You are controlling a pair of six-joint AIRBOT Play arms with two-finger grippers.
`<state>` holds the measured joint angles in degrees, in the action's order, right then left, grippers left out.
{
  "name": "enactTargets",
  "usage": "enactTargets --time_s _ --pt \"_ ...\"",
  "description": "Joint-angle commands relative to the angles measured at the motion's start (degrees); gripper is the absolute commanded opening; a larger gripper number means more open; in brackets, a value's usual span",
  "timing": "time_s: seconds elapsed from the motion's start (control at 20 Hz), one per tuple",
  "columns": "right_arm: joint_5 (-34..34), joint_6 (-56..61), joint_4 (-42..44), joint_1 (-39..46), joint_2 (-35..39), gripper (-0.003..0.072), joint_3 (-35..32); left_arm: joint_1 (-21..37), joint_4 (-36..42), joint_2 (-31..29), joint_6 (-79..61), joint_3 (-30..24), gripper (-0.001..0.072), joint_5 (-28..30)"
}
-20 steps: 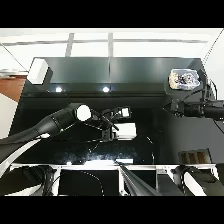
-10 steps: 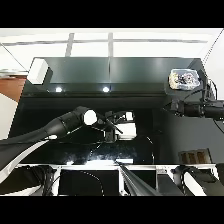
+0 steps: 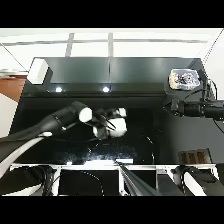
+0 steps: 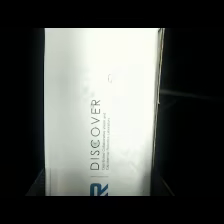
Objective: Fold the box and place the chain.
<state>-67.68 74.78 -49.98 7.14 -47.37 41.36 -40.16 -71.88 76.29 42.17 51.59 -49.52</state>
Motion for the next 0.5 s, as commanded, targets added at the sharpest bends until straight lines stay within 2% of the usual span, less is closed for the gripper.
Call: enactTargets --time_s 0.0,0.15,0.3,0.45 --pt "0.09 0.00 0.00 0.00 0.02 0.0039 0.07 12.74 -4.59 -5.44 6.62 0.15 0.0364 -6.56" --pt "0.42 0.00 -0.02 0.00 0.02 0.0039 0.07 30.25 -4.57 -8.74 10.78 0.15 0.0363 -8.46" --pt "0.46 0.00 0.00 -0.02 0.02 0.0039 0.07 47.10 -4.61 -8.13 17.03 0.15 0.0366 -10.21" --pt "0.44 0.02 0.00 0.00 0.02 0.0039 0.04 59.65 -4.61 -7.63 17.00 0.17 0.0367 -5.84"
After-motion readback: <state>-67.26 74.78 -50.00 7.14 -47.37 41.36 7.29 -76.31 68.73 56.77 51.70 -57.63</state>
